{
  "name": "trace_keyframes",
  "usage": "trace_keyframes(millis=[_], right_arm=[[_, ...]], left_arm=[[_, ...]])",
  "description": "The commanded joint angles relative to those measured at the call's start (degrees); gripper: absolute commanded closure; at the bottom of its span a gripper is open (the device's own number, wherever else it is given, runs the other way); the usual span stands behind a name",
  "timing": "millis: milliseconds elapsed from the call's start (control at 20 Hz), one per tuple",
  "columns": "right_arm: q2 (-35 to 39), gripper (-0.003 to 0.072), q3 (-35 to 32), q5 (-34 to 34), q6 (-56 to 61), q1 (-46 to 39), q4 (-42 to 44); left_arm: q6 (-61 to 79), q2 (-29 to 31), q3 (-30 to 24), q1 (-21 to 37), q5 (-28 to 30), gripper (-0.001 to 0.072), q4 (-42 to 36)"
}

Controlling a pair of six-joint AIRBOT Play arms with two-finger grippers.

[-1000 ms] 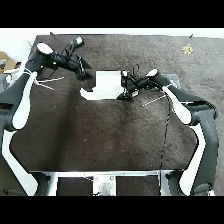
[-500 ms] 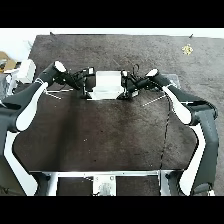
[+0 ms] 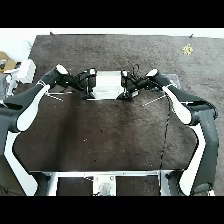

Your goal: Fold the box and place the chain.

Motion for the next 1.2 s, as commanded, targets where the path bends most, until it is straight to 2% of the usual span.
trace_keyframes(millis=[0,50,100,150,550,600,650,900,1150], right_arm=[[0.0,0.0248,0.0,0.0,0.0,0.0,0.0],[0.0,0.0248,0.0,0.0,0.0,0.0,0.0],[0.0,0.0248,0.0,0.0,0.0,0.0,0.0],[0.0,0.0248,0.0,0.0,0.0,0.0,0.0],[0.0,0.0248,0.0,0.0,0.0,0.0,0.0],[0.0,0.0248,0.0,0.0,0.0,0.0,0.0],[0.0,0.0248,0.0,0.0,0.0,0.0,0.0],[0.0,0.0248,0.0,0.0,0.0,0.0,0.0],[0.0,0.0248,0.0,0.0,0.0,0.0,0.0]], left_arm=[[0.1,0.0,-0.1,0.0,0.4,-0.0003,-0.9],[0.0,0.0,-0.1,0.0,0.4,0.0044,-0.9],[0.1,0.0,-0.1,0.0,0.3,0.0255,-0.9],[0.1,0.0,-0.1,0.0,0.2,0.0364,-0.9],[0.1,-0.1,-0.1,0.0,-3.7,0.0366,-1.5],[0.1,-0.1,-0.1,0.0,-4.1,0.0454,-1.5],[0.1,-0.1,-0.1,0.0,-3.9,0.0578,-1.7],[0.2,-0.1,-0.1,0.0,-0.3,0.0576,-3.7],[0.2,-0.1,-0.1,0.0,-0.2,0.0577,-4.4]])
